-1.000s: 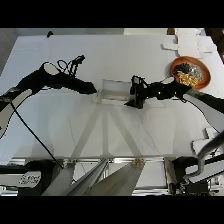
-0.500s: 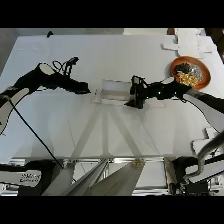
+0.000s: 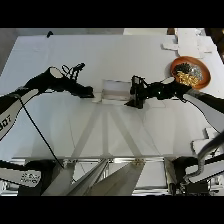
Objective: Fold the box and place the chain.
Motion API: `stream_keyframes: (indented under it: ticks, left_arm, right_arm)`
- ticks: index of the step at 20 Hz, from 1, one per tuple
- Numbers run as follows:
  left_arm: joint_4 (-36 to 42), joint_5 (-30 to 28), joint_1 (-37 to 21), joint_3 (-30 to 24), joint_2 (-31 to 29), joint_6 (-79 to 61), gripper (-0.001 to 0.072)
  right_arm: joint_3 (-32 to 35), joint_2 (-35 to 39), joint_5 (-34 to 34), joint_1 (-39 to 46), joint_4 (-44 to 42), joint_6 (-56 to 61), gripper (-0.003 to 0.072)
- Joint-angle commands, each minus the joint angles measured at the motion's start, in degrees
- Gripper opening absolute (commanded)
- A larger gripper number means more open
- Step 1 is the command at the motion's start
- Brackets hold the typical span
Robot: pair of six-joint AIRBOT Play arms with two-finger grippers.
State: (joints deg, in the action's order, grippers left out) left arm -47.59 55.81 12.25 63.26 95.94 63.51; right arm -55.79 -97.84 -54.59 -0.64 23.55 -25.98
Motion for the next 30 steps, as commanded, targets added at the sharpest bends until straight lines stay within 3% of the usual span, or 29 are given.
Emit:
stream_keyframes:
  ticks: [1, 17, 24, 30]
  left_arm:
    - [-1.9, -0.1, -0.6, 0.0, -0.8, 0.2, 0.0005]
    - [-4.5, -0.3, 0.7, 0.0, 0.2, 2.5, 0.0005]
    - [9.7, 2.3, 0.6, 0.0, -0.7, -5.9, 0.0013]
    - [11.0, 2.8, 0.5, 0.0, -1.2, -7.0, 0.0018]
  right_arm:
    - [0.0, 0.0, 0.0, 0.0, 0.0, 0.0, 0.0566]
    - [0.0, 0.0, 0.0, 0.0, 0.0, 0.0, 0.0566]
    - [0.0, 0.0, 0.0, 0.0, 0.0, 0.0, 0.0566]
    - [0.0, 0.0, 0.0, 0.0, 0.0, 0.0, 0.0566]
